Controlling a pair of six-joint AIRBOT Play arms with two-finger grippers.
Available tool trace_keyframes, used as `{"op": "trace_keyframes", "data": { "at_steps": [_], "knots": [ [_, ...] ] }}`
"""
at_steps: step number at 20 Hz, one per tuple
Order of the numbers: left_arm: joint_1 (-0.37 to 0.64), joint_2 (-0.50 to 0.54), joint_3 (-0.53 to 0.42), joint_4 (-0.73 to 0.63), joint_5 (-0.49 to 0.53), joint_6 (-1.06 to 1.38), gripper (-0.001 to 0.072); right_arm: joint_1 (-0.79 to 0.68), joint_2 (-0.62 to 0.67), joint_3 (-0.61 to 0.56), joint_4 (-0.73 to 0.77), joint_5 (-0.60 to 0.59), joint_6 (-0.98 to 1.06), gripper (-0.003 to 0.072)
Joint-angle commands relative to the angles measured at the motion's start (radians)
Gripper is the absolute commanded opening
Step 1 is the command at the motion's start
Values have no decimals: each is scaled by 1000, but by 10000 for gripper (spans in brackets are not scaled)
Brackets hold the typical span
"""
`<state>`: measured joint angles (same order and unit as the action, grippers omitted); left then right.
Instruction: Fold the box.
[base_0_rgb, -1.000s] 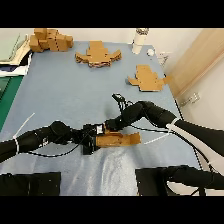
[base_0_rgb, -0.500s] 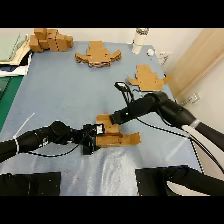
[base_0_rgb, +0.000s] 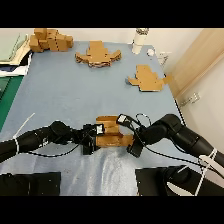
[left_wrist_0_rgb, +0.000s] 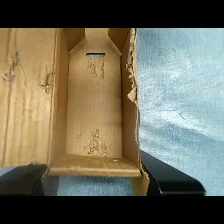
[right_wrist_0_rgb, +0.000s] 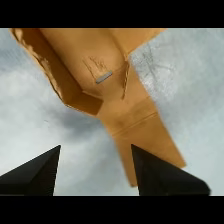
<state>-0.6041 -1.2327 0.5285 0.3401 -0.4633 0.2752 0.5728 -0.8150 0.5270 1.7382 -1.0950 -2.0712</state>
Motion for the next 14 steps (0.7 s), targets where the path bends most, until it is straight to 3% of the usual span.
{"op": "trace_keyframes", "data": {
  "at_steps": [1, 5, 10, 11, 12, 13, 14],
  "knots": [
    [-1, 0, 0, 0, 0, 0, 422, 9, -9, -58, -80, 183, -183, 653],
    [-1, 0, 0, 0, 0, 0, 422, 16, -38, -58, -11, 359, -268, 641],
    [-1, 0, 0, 0, 0, 0, 423, 18, -40, -59, 84, 372, -404, 637],
    [-1, 0, 0, 0, 0, 0, 422, 18, -40, -59, 87, 370, -425, 530],
    [-1, 0, 0, 0, 0, 0, 422, 18, -40, -59, 92, 358, -446, 303],
    [-1, 0, 0, 0, 0, 0, 423, 20, -40, -59, 95, 349, -455, 184],
    [-1, 0, 0, 0, 0, 0, 422, 20, -40, -59, 102, 349, -465, 178]
  ]
}}
